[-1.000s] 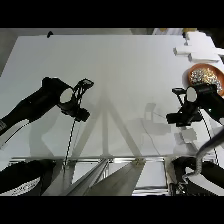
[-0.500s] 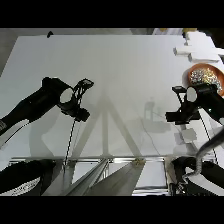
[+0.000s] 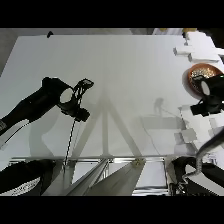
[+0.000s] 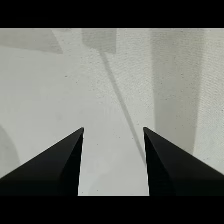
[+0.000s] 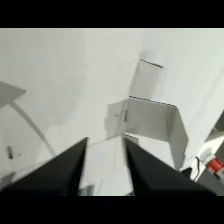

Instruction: Fold the box and place the chain.

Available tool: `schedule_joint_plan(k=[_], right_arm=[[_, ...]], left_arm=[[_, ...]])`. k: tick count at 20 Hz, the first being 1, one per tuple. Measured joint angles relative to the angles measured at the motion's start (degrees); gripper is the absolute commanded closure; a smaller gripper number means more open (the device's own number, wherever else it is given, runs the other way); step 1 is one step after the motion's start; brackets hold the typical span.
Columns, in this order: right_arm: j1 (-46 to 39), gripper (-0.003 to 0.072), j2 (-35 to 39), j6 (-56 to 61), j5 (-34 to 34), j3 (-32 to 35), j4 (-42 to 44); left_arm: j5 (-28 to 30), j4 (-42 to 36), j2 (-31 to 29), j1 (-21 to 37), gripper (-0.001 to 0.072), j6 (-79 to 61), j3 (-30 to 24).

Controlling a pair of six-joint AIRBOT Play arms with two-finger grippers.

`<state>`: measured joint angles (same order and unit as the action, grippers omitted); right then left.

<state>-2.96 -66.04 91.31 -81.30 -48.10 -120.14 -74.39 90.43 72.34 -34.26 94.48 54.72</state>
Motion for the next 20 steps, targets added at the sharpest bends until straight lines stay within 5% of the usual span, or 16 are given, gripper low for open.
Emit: schedule_joint_plan(k=[9,13,15,20], right_arm=[[-24.13,0.0201,-1.09,-6.14,3.50,-0.39,-4.35],[-27.56,0.0364,-4.20,-7.19,5.16,-0.39,-3.91],[-28.20,0.0629,-6.21,-7.06,5.38,-0.42,-3.26],[-26.32,0.0668,-7.30,-6.34,4.92,-0.42,1.38]], left_arm=[[0.02,0.00,0.00,-0.02,0.0296,0.02,0.00],[0.02,0.00,0.00,0.00,0.0296,0.00,0.00],[0.02,0.00,0.00,-0.02,0.0296,0.00,0.00],[0.02,0.00,0.00,0.00,0.0296,0.02,0.00]])
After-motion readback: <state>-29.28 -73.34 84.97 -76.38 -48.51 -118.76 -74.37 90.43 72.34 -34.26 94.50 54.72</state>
